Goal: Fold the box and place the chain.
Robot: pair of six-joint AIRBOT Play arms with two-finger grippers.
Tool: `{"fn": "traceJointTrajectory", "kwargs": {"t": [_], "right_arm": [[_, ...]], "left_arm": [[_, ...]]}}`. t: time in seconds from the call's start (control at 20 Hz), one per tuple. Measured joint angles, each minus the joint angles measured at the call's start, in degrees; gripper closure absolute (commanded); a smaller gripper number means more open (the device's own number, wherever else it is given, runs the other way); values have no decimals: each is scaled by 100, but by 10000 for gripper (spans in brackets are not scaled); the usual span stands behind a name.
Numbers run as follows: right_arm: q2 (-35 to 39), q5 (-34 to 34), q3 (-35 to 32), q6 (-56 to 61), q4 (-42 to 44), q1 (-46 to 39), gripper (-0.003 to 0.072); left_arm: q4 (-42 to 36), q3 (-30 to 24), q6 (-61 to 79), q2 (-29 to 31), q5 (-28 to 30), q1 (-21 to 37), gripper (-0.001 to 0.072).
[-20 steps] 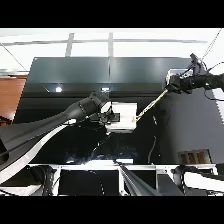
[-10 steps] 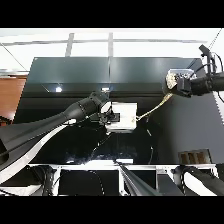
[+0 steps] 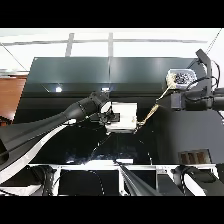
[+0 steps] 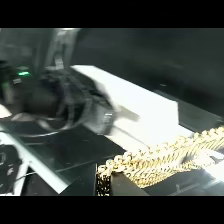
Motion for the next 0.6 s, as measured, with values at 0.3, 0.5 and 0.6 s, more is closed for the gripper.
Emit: {"fn": "traceJointTrajectory", "kwargs": {"t": [0.3,0.5,0.6], "right_arm": [[55,-415,-35,33,573,501,669],[55,-730,-35,42,994,640,668],[4,-879,-35,50,1040,745,668]], "left_arm": [[0,0,0,0,-4,0,677],[-2,0,0,0,-9,0,677],[0,0,0,0,-9,0,677]]}}
